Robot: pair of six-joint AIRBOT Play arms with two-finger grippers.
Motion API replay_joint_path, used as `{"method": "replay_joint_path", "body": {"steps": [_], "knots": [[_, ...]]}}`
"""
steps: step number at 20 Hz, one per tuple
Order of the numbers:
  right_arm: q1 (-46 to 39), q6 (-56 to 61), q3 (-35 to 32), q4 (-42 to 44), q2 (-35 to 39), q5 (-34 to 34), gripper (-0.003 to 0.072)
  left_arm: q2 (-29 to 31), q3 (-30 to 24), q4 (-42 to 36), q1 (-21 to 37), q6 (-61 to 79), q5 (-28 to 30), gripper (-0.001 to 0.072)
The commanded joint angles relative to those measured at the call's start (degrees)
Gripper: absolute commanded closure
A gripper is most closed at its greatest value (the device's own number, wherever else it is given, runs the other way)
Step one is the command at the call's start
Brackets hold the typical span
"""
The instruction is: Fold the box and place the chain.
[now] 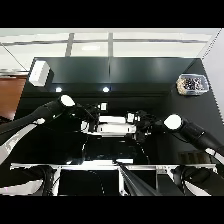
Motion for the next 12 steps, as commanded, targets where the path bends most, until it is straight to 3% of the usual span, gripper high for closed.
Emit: {"method": "replay_joint_path", "body": {"steps": [1, 5, 12], "knots": [[-3.32, -5.20, 0.04, 3.61, -1.95, 1.95, -0.0019, 0.02, -0.02, -0.02, -0.02, -0.07, 0.11, 0.0682], [-4.44, -15.76, 0.04, 9.16, -5.44, 5.73, -0.0019, 0.02, -0.02, -0.02, -0.02, -0.07, 0.13, 0.0682], [-4.44, -16.92, 0.02, 9.11, -8.98, 4.76, -0.0018, 0.02, -0.02, -0.02, -0.02, -0.07, 0.11, 0.0682]]}}
